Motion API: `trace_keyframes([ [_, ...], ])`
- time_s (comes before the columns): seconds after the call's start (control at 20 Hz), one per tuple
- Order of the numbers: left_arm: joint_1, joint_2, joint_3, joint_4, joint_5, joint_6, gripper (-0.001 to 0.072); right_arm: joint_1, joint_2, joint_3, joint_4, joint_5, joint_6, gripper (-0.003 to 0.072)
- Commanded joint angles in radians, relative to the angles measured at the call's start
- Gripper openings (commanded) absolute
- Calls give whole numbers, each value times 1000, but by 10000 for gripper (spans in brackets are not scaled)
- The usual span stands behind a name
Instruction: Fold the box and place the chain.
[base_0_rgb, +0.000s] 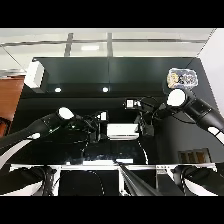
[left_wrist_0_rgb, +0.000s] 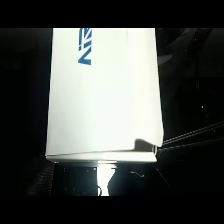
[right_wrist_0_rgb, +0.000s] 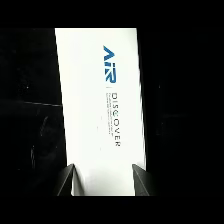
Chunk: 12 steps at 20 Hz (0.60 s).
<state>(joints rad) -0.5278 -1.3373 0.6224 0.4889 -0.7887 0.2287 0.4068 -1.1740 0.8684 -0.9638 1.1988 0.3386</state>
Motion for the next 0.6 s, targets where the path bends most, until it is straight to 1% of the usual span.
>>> trace_keyframes([
  [0.0, 0, 0, 0, 0, -1, -1, 334, 1, -3, -15, -11, -13, 0, 437],
  [0.1, 0, 0, 0, 0, -1, -1, 334, 1, -3, -31, -11, -17, 2, 436],
  [0.15, 0, 0, 0, 0, -1, -1, 333, 0, -3, -33, -10, -16, 2, 387],
  [0.2, 0, 0, 0, 0, -1, -1, 334, 0, -3, -34, -9, -16, 2, 368],
  [0.55, 0, 0, 0, 0, -1, -1, 334, 0, -2, -34, -9, 7, 2, 370],
])
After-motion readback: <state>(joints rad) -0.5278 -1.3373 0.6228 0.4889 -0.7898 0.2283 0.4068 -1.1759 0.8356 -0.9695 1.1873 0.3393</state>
